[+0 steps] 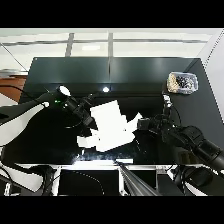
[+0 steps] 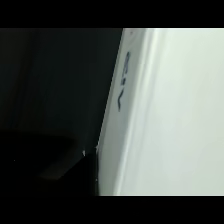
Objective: Fold the box and place the chain.
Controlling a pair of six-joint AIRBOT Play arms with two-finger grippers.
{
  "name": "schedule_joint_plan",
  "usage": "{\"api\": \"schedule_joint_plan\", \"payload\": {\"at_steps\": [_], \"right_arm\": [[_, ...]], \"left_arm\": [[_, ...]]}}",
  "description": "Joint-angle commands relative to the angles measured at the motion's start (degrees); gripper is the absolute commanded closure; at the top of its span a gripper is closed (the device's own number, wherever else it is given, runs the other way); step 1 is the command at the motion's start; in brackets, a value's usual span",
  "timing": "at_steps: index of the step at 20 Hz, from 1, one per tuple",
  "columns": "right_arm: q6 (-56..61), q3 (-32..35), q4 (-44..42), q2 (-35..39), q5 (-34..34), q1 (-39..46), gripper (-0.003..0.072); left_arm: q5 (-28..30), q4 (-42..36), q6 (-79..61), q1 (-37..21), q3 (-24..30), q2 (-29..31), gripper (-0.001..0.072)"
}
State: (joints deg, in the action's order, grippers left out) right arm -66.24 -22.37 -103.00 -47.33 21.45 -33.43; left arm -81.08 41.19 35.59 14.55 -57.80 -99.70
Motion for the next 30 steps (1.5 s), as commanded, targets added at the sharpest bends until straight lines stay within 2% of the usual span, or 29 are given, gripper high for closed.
{"api": "schedule_joint_plan", "payload": {"at_steps": [1,3,4,5,6,11,14,17,19,24,27,30], "right_arm": [[0.0,0.0,0.0,0.0,0.9,0.0,0.0656],[1.0,0.0,-1.7,0.0,0.8,0.3,0.0656],[1.7,-0.1,-2.4,0.0,1.2,0.7,0.0632],[1.7,-0.5,-2.5,0.0,2.8,1.3,0.0276],[1.7,-1.0,-1.6,0.1,5.0,2.3,-0.0014],[-3.8,-10.9,13.0,2.8,25.2,9.2,-0.0009],[-11.9,-17.1,22.2,6.5,30.5,10.0,-0.0010],[-13.8,-17.8,22.0,8.1,30.3,10.0,-0.0009],[-13.8,-17.3,21.3,8.1,30.5,10.0,-0.0009],[-20.2,-14.3,17.8,8.1,29.8,10.0,-0.0009],[-32.7,-11.2,10.0,8.1,26.5,10.0,-0.0010],[-44.0,-8.1,5.1,8.0,23.5,10.0,-0.0010]], "left_arm": [[0.3,-0.3,0.2,0.0,-0.1,0.0,0.0680],[0.3,-0.3,0.2,0.0,-0.1,0.0,0.0680],[0.3,-0.3,0.2,0.0,-0.3,0.0,0.0680],[0.3,-0.3,0.2,0.0,-0.6,0.0,0.0681],[0.2,-0.3,0.2,0.0,-1.2,0.0,0.0681],[-0.4,-0.3,-2.1,0.4,-6.7,1.2,0.0682],[3.8,0.8,-9.2,2.3,-7.4,5.0,0.0684],[12.0,4.8,-12.7,6.1,-7.1,9.6,0.0684],[16.6,4.8,-16.3,8.5,-5.7,13.0,0.0684],[24.2,4.9,-29.4,10.5,5.8,21.3,0.0683],[28.7,4.8,-34.2,10.4,8.0,20.5,0.0680],[29.2,4.9,-34.4,10.5,8.0,18.3,0.0680]]}}
